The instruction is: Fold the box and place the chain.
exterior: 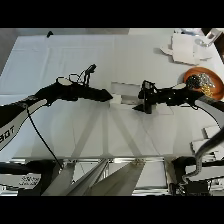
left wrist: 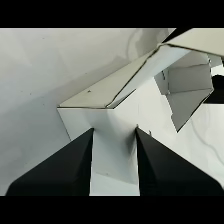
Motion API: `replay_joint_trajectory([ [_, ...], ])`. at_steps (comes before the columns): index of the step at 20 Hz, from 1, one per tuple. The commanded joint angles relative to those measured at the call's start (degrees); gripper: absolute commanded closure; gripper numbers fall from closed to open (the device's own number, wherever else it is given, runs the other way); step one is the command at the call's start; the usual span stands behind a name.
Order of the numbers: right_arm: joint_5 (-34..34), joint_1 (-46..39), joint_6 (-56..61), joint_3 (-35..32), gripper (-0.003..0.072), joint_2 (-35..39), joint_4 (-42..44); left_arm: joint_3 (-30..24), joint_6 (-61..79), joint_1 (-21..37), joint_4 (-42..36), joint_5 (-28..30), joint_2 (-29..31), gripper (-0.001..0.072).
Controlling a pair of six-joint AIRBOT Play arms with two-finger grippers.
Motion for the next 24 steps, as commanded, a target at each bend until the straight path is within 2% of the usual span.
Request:
replay_joint_trajectory([
  [1, 0.0, 0.0, 0.0, 0.0, 0.017, 0.0, 0.0, 0.0, -3.7, -0.3, 3.8, 3.1, 0.0, 0.0413],
  [14, 0.0, 0.0, 0.0, 0.0, 0.017, 0.0, 0.0, 1.2, -12.8, -1.0, 6.8, 4.2, 0.2, 0.0413],
  [16, 0.0, 0.0, 0.0, 0.0, 0.017, 0.0, 0.0, 3.4, -17.2, -1.9, 12.8, 4.2, 0.4, 0.0414],
  [20, 0.0, 0.0, 0.0, 0.0, 0.017, 0.0, 0.0, 9.1, -34.0, -3.9, 32.8, 0.8, 0.4, 0.0414],
  [24, 0.0, 0.0, 0.0, 0.0, 0.017, 0.0, 0.0, 13.5, -41.0, -6.8, 42.9, -3.0, 0.4, 0.0433],
])
